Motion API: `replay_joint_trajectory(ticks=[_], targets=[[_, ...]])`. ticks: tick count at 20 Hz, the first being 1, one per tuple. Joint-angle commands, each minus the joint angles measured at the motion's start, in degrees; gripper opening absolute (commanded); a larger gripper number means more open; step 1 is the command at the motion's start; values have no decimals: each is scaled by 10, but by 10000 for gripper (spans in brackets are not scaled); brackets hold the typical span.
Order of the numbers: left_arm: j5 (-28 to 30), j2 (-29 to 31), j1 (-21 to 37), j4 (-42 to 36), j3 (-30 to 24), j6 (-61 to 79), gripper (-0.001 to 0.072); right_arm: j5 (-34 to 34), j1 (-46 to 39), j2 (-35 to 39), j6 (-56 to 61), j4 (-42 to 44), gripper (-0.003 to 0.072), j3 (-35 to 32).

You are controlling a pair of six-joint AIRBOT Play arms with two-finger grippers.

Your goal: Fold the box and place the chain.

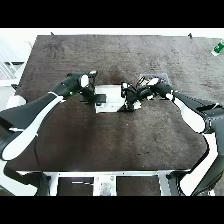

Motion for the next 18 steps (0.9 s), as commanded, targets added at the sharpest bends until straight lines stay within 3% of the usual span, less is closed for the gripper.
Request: replay_joint_trajectory(ticks=[1, 7, 18], targets=[[-57, -26, -12, 43, 45, -54, 362, 0, 0, 0, 0, 0, 435, 0], [-130, -70, -32, 99, 125, -144, 354, 0, 0, 0, 0, 0, 434, 0], [-143, -76, -32, 116, 127, -216, 353, 0, 0, 0, 0, 0, 434, 0]])
